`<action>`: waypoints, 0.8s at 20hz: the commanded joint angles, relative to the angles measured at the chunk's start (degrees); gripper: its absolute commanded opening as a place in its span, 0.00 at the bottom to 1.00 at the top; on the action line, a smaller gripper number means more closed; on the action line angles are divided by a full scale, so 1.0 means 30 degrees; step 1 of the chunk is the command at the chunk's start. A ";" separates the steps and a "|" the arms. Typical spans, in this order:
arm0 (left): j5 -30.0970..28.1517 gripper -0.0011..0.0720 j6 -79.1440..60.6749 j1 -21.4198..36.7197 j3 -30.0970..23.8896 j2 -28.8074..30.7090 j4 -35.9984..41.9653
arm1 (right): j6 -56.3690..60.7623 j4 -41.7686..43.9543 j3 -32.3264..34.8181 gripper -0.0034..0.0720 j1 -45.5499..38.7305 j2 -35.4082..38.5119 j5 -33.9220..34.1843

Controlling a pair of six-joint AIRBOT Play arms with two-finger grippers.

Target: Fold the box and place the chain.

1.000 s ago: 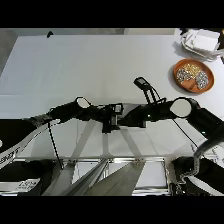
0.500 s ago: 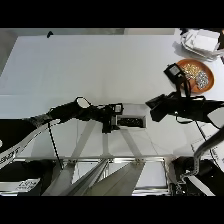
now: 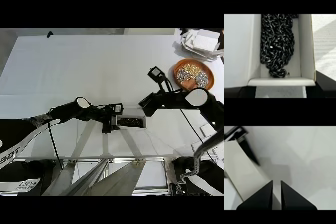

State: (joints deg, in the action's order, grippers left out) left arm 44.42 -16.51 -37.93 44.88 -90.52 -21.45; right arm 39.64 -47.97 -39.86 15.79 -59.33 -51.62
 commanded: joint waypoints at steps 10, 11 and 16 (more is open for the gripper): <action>-0.0015 0.51 0.0000 -0.0007 -0.0007 0.0015 0.0000 | -0.7453 0.1107 0.0087 0.51 0.0306 -0.0940 -0.4816; -0.0007 0.51 -0.0007 -0.0007 -0.0007 0.0015 0.0000 | -0.7533 0.0444 0.0087 0.54 0.0678 -0.0933 -0.4306; -0.0007 0.51 -0.0007 -0.0007 -0.0007 0.0015 0.0000 | -0.7519 -0.2608 0.0080 0.54 0.2375 -0.0933 -0.1435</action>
State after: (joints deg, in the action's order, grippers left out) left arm 44.40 -16.45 -37.91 44.88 -90.52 -21.43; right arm 18.09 -51.13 -39.64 20.62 -62.11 -60.34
